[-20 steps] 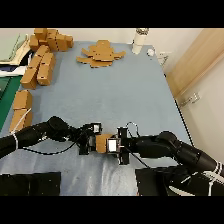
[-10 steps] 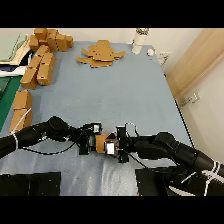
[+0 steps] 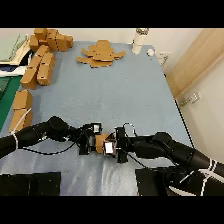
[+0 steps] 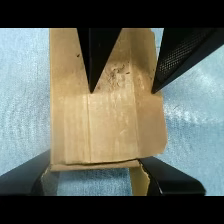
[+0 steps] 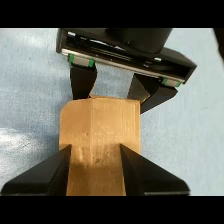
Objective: Fold the box.
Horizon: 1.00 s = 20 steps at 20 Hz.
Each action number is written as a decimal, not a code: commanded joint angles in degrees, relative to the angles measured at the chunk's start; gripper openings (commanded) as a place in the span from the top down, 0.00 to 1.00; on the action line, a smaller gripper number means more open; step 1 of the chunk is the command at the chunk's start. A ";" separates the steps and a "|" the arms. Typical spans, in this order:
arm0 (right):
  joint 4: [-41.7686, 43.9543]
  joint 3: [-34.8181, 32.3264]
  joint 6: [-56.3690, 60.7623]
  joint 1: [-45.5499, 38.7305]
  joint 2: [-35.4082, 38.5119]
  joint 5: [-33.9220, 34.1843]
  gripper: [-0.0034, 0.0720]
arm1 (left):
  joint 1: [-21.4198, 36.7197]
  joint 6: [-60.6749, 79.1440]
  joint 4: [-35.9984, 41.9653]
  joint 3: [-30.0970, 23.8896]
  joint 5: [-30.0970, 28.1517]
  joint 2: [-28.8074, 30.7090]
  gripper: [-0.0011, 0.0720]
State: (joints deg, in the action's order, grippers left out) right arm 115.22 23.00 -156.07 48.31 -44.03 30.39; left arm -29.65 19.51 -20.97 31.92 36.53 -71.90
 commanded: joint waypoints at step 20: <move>-12.39 -0.87 3.48 5.62 -2.45 -5.84 0.31 | -0.02 0.02 -0.02 0.04 0.00 0.00 0.28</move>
State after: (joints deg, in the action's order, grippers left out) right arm 104.42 22.15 -152.73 53.49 -45.54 24.64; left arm -29.65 19.51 -20.97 31.92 36.53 -71.90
